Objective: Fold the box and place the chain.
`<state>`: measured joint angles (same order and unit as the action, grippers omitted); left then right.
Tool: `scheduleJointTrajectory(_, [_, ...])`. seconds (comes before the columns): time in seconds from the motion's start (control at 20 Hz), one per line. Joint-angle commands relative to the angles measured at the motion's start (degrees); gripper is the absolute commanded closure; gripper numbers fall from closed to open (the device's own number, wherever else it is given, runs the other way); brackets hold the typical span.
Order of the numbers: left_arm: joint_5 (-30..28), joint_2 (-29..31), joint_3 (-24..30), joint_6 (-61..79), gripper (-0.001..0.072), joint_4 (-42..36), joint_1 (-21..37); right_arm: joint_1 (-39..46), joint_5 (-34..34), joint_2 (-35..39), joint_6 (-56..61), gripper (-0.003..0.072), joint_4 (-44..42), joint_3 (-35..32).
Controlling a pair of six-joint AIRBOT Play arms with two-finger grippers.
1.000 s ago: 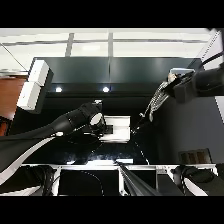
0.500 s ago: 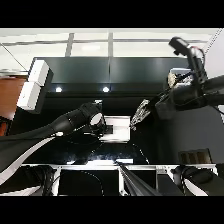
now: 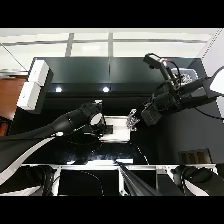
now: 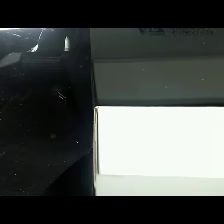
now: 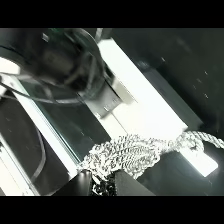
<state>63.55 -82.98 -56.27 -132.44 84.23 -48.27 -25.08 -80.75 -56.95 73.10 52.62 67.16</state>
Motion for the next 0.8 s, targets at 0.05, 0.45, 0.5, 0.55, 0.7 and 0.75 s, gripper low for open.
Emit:
scheduleJointTrajectory(0.05, [0.0, 0.0, 0.0, 0.0, 0.0681, 0.4, 0.0, -0.3, -4.1, -0.5, -0.3, 0.0646, 5.6, -0.1])
scheduleJointTrajectory(0.45, [-0.1, 0.0, 0.0, 0.0, 0.0681, 0.6, 0.0, -1.2, 4.0, -2.8, -2.5, 0.0646, -4.0, -7.8])
scheduleJointTrajectory(0.5, [-0.1, 0.0, 0.0, 0.0, 0.0681, 0.7, 0.0, -2.1, 6.3, -4.2, -2.7, 0.0645, -4.8, -7.8])
scheduleJointTrajectory(0.55, [-0.1, 0.0, 0.0, 0.0, 0.0681, 0.6, 0.0, -2.9, 7.7, -5.6, -3.4, 0.0645, -5.9, -7.8])
scheduleJointTrajectory(0.7, [0.0, 0.0, 0.0, 0.0, 0.0681, 0.6, 0.0, -4.5, 8.9, -9.0, -4.8, 0.0643, -8.7, -7.8])
scheduleJointTrajectory(0.75, [-0.1, 0.0, 0.0, 0.0, 0.0681, 0.6, 0.0, -4.4, 8.8, -9.2, -4.8, 0.0548, -8.4, -7.8])
